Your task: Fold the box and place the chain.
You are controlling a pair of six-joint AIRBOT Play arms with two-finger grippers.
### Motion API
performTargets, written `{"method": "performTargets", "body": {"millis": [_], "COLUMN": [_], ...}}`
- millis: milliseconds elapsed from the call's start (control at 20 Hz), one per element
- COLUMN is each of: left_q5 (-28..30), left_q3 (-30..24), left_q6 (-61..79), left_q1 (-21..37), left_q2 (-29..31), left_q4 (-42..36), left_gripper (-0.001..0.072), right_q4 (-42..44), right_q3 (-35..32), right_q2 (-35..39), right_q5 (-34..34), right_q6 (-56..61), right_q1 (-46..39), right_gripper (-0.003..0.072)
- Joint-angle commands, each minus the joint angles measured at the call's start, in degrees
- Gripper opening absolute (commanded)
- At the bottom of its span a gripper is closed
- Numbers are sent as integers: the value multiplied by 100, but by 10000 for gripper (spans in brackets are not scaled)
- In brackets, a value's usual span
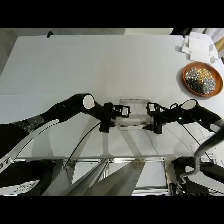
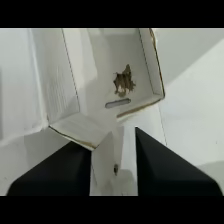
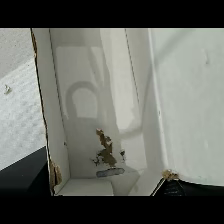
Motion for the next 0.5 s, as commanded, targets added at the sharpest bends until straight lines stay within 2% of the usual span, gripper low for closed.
{"method": "performTargets", "body": {"millis": [0, 250, 400, 450], "left_q5": [295, 551, 610, 625], "left_q3": [-2, -2, 0, 0], "left_q6": [2, 0, 0, -2], "left_q1": [-105, -258, -264, -264], "left_q2": [-4, -96, -151, -160], "left_q4": [-212, -308, -385, -385], "left_gripper": [244, 244, 133, 131], "right_q4": [2, 2, 2, 2], "right_q3": [4, 4, 7, 7], "right_q2": [4, 4, 4, 4], "right_q5": [2, 2, 2, 2], "right_q6": [0, 0, 0, 0], "right_q1": [-2, -4, -2, -2], "right_gripper": [374, 374, 374, 374]}}
